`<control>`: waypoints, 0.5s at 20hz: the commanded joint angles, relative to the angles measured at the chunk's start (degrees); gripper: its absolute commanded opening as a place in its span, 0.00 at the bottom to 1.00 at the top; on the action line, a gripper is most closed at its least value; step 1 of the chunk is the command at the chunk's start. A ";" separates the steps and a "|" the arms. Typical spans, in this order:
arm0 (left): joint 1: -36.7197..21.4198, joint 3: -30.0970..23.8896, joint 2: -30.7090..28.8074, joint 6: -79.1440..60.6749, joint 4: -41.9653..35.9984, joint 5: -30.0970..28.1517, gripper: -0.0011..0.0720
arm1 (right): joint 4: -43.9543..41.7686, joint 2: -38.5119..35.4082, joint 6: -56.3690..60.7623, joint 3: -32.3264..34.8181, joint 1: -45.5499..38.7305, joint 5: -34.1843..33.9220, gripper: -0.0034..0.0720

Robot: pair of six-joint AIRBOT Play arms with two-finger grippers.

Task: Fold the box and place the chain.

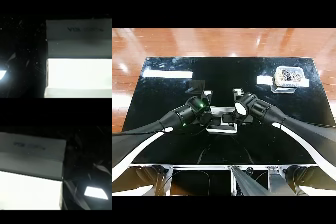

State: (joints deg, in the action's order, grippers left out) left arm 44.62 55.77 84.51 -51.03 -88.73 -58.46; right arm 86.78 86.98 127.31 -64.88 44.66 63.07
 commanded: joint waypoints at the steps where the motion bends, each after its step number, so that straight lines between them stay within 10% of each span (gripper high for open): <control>1: 0.02 0.07 0.02 0.15 -0.04 0.13 0.05 | 0.26 0.44 0.26 -0.07 0.07 2.25 0.45; 10: 0.02 0.07 0.02 0.17 -0.07 0.20 0.05 | 0.09 0.70 0.26 -0.04 0.09 2.29 0.46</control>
State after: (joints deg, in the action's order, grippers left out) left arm 44.62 55.77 84.51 -50.87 -88.77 -58.33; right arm 87.02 87.61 127.52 -64.88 44.73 65.60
